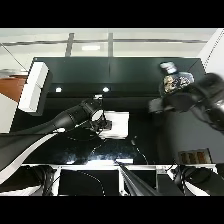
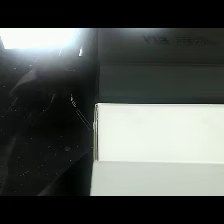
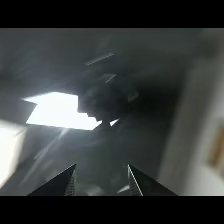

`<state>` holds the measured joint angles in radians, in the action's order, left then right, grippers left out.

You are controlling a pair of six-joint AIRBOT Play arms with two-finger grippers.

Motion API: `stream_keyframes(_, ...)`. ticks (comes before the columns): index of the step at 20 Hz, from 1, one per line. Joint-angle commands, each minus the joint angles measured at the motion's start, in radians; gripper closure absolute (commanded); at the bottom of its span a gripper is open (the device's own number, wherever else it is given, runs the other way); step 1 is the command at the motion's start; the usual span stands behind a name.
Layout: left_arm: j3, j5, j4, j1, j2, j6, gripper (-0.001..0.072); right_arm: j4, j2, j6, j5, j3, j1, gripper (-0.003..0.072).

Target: Fold the box and place the chain.

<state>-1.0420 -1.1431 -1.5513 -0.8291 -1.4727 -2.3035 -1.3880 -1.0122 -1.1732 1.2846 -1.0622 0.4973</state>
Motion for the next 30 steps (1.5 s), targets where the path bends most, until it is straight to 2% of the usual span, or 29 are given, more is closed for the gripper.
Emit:
stream_keyframes(1,0.0,0.014,-0.001,0.001,0.0,-0.001,0.068,0.183,0.039,-0.016,-0.106,0.031,-0.218,0.0319)
stream_keyframes(3,0.0,0.017,-0.004,0.001,0.0,-0.001,0.068,0.183,0.021,-0.007,-0.261,0.083,-0.355,0.0318)
stream_keyframes(4,0.0,0.018,-0.003,0.001,0.0,-0.001,0.068,0.177,-0.002,0.003,-0.32,0.101,-0.418,0.0259)
stream_keyframes(5,0.0,0.019,-0.003,0.0,0.0,-0.001,0.068,0.164,-0.034,0.002,-0.361,0.104,-0.468,-0.0025)
stream_keyframes(7,0.0,0.029,-0.003,0.001,0.0,-0.001,0.068,0.101,-0.109,-0.021,-0.461,0.087,-0.547,-0.0021)
stream_keyframes(9,0.0,0.043,-0.003,0.001,0.0,-0.001,0.068,0.023,-0.22,-0.058,-0.498,0.001,-0.6,-0.002)
stream_keyframes(13,0.0,0.043,-0.003,0.001,0.0,-0.001,0.068,-0.027,-0.486,-0.097,-0.406,-0.266,-0.665,-0.0018)
stream_keyframes(15,0.0,0.043,-0.003,0.001,0.0,-0.001,0.068,-0.076,-0.595,-0.148,-0.339,-0.377,-0.682,0.0118)
stream_keyframes(17,0.0,0.043,-0.003,0.001,0.0,-0.001,0.068,-0.078,-0.671,-0.153,-0.304,-0.447,-0.684,0.0118)
stream_keyframes(24,0.0,0.043,-0.004,0.001,0.0,-0.001,0.068,-0.102,-0.743,-0.183,-0.287,-0.487,-0.684,0.0118)
stream_keyframes(25,0.0,0.042,-0.004,0.001,0.0,-0.001,0.068,-0.108,-0.747,-0.191,-0.277,-0.487,-0.684,0.0141)
stream_keyframes(26,0.0,0.042,-0.004,0.001,0.0,-0.001,0.068,-0.108,-0.75,-0.2,-0.261,-0.487,-0.684,0.0212)
stream_keyframes(30,0.0,0.042,-0.004,0.001,0.0,-0.001,0.068,-0.096,-0.766,-0.2,-0.24,-0.487,-0.684,0.0211)
